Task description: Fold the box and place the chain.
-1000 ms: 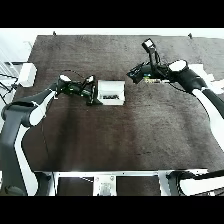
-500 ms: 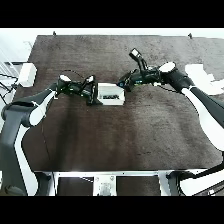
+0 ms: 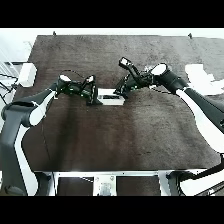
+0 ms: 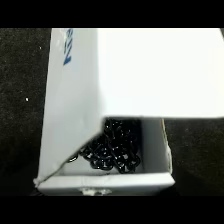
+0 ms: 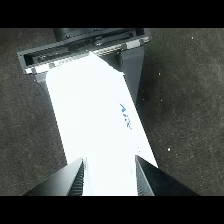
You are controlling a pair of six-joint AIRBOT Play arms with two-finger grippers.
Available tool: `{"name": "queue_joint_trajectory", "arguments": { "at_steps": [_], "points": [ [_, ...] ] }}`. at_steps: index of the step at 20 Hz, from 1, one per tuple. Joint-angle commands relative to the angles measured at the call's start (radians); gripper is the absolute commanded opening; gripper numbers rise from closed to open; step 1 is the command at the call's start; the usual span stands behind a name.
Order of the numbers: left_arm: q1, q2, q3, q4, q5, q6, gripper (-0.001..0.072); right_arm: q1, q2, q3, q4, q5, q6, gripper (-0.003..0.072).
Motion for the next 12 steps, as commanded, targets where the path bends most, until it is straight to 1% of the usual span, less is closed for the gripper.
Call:
{"name": "queue_joint_trajectory", "arguments": {
  "at_steps": [1,4,7,12],
  "points": [
    [0.0,0.0,0.0,0.0,0.0,0.0,0.0527,0.003,0.0,0.011,-0.002,-0.037,-0.027,0.0352],
    [0.0,0.0,0.0,0.0,0.0,0.0,0.0527,0.003,0.0,0.039,0.049,-0.039,-0.063,0.0352],
    [0.0,0.0,0.0,0.0,0.0,0.0,0.0527,0.003,-0.007,0.041,0.049,-0.045,-0.065,0.035],
    [0.0,0.0,0.0,0.0,0.0,0.0,0.0528,0.003,-0.061,0.04,0.048,-0.031,-0.065,0.0349]
  ]
}}
